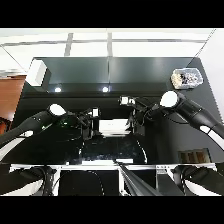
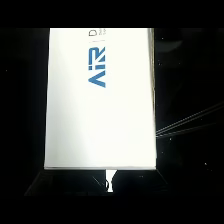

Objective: Fold the box and place the chain.

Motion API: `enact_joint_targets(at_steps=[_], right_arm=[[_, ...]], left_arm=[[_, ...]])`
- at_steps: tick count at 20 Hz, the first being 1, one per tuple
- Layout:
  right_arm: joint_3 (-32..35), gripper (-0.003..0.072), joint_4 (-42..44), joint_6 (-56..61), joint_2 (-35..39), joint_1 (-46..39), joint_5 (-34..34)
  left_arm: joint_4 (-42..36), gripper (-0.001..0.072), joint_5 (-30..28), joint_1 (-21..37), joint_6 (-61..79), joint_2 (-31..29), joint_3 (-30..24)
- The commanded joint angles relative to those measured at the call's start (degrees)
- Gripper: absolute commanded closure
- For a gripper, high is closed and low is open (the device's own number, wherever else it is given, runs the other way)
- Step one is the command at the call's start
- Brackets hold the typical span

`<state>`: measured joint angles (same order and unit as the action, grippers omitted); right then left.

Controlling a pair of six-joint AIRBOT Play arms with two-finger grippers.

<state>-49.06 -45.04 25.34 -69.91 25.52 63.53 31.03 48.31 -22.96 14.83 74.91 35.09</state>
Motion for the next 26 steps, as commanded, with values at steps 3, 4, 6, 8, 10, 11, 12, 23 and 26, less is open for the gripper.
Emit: enact_joint_targets(at_steps=[3, 4, 6, 8, 10, 11, 12, 23, 26], right_arm=[[1.05, 0.0672, 3.76, 22.27, 1.53, -3.67, 7.06], [2.23, 0.0672, 5.99, 23.61, 1.51, -4.39, 6.51], [5.35, 0.0672, 14.23, 23.74, 1.09, -5.38, 2.93], [7.89, 0.0672, 24.04, 23.71, -0.81, -5.49, -1.11], [8.52, 0.0671, 29.18, 24.00, -3.72, -4.83, -3.39], [8.52, 0.0671, 29.99, 24.72, -5.03, -4.20, -4.17], [8.52, 0.0671, 29.81, 25.68, -6.23, -3.63, -4.85], [8.52, 0.0672, 18.40, 31.71, -8.35, -2.86, -9.99], [8.52, 0.0672, 18.12, 31.63, -8.33, -2.89, -9.90]], left_arm=[[0.02, 0.0360, -0.09, 0.00, 0.15, -0.02, 0.04], [0.02, 0.0360, -0.09, 0.00, 0.15, -0.02, 0.04], [0.02, 0.0360, -0.09, 0.00, 0.15, -0.02, 0.04], [0.02, 0.0360, -0.09, 0.00, 0.15, -0.02, 0.04], [0.02, 0.0360, -0.09, 0.00, 0.15, -0.02, 0.04], [0.02, 0.0360, -0.09, 0.00, 0.15, -0.02, 0.04], [0.02, 0.0360, -0.09, 0.00, 0.15, -0.02, 0.04], [0.00, 0.0360, -0.11, 0.00, 0.15, -0.02, 0.04], [0.00, 0.0360, -0.11, 0.00, 0.15, -0.02, 0.04]])
